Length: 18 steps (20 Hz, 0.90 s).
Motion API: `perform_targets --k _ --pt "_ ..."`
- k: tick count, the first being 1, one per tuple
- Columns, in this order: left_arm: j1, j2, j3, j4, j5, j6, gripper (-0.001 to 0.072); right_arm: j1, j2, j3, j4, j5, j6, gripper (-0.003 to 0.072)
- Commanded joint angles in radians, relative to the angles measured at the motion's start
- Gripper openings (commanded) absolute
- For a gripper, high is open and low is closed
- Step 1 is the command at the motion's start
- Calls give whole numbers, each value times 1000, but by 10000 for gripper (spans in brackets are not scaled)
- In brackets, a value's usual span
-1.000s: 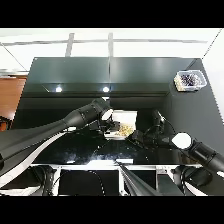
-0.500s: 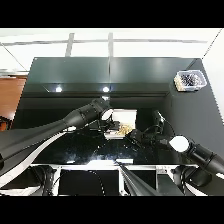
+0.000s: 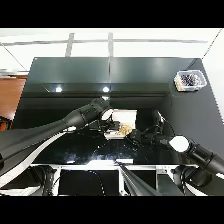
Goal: Fold the box and place the chain.
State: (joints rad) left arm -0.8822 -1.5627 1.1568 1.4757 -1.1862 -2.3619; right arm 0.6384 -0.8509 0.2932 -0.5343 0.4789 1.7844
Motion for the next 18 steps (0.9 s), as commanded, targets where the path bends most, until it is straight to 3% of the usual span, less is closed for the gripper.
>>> perform_targets --k 1,2,18 --pt "1 0 1 0 -1 1 30 1 1 1 -2 9 -15 101" --pt "1 0 1 0 -1 1 30 1 1 1 -2 11 -17 58" --pt "1 0 1 0 -1 1 30 -2 47 28 -1 60 -43 56"
